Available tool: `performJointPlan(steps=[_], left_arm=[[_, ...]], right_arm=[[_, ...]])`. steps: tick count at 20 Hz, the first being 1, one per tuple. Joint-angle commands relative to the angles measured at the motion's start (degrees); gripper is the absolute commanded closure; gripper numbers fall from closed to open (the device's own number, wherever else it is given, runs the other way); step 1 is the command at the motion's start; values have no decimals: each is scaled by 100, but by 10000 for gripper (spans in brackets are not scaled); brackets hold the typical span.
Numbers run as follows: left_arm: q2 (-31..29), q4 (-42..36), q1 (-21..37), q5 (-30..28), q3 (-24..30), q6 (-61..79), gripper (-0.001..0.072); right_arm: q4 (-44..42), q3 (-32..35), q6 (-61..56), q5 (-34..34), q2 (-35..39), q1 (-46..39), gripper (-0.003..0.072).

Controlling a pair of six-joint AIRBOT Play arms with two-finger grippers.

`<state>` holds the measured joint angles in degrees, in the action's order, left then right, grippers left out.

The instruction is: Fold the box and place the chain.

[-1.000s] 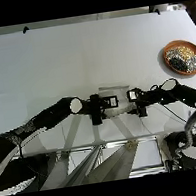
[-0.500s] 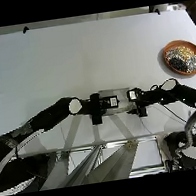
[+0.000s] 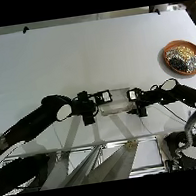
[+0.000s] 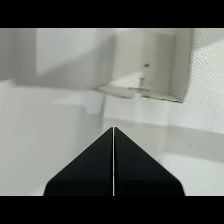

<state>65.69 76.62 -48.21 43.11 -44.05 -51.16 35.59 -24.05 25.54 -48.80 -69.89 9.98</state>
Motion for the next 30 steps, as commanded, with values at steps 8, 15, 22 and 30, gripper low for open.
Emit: performJointPlan(steps=[8, 15, 22, 30], left_arm=[[-1123, 1517, 415, 1303, 343, -6693, 702], [-833, 1180, 800, -286, 1158, -6717, 704], [278, -1969, 1075, -1113, 1158, -4310, 704], [546, -2205, 1080, -673, 1158, -4205, 703]], right_arm=[[2, -4, 2, -4, 0, 2, 279], [0, -4, 2, -4, 0, 2, 279], [2, -4, 2, -4, 0, 2, 279], [2, -4, 2, -4, 0, 2, 279]])
